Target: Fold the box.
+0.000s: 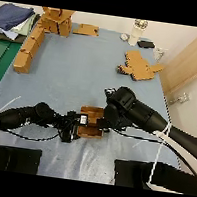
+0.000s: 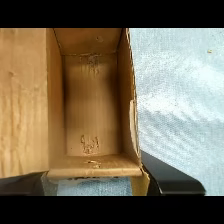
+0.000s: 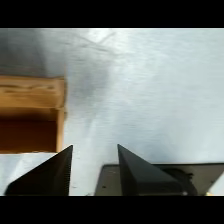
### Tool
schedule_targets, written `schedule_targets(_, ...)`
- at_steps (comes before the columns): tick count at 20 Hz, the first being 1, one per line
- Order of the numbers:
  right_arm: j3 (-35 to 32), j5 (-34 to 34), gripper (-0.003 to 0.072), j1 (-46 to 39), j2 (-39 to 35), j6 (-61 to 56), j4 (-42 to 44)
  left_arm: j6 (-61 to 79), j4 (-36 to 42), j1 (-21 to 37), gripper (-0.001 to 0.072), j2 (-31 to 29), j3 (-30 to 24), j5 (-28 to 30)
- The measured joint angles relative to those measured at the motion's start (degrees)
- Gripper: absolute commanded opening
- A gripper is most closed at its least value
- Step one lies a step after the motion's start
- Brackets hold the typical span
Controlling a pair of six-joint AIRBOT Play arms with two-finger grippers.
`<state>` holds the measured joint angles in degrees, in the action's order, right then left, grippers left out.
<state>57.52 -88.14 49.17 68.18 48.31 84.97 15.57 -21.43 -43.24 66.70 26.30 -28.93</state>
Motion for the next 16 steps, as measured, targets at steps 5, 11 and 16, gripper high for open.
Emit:
schedule_targets(5, 0.0, 1.81, 0.0001, -8.55, 1.09, 6.25, -2.43, -0.02, 0.02, 0.0, 0.0507, 0.0, 0.0, 0.07)
schedule_targets(11, 0.0, 16.04, 0.0, -31.54, 13.18, 42.29, 34.88, -0.02, 0.02, 0.0, 0.0507, 0.0, 0.0, 0.04)
schedule_targets(16, -1.2, 7.26, 0.0001, -41.24, 21.64, 76.26, 67.76, 0.0, 0.02, 0.0, 0.0507, 0.0, 0.0, 0.02)
